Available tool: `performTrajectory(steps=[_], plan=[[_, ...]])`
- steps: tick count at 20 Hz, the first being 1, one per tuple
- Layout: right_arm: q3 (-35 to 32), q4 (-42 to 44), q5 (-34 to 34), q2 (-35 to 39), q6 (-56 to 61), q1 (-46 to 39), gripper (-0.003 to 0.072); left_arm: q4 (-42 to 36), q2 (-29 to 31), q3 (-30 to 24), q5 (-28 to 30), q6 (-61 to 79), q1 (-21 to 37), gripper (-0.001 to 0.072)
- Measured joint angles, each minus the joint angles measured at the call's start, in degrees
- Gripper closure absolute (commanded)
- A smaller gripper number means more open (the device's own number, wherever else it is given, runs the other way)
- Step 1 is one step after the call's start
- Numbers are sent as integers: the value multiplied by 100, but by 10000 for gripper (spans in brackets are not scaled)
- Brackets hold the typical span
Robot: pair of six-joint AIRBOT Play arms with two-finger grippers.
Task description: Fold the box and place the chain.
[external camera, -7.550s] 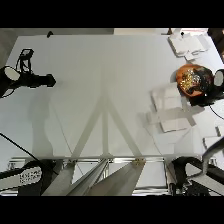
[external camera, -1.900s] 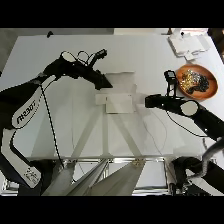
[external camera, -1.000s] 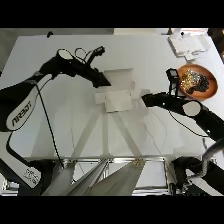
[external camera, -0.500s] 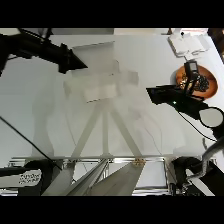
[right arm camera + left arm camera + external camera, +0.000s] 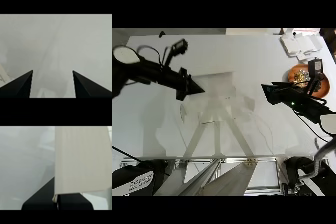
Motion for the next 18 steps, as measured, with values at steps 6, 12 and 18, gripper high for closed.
performTrajectory(steps=[6,12,18], plan=[[0,-17,-33,20,0,2,140,50,-474,-413,813,1158,-90,707],[0,-42,-48,20,0,2,151,-879,-1117,-470,1056,2935,-411,707],[0,-46,-48,20,-2,0,151,-1530,-1871,-476,1373,3838,-621,707]])
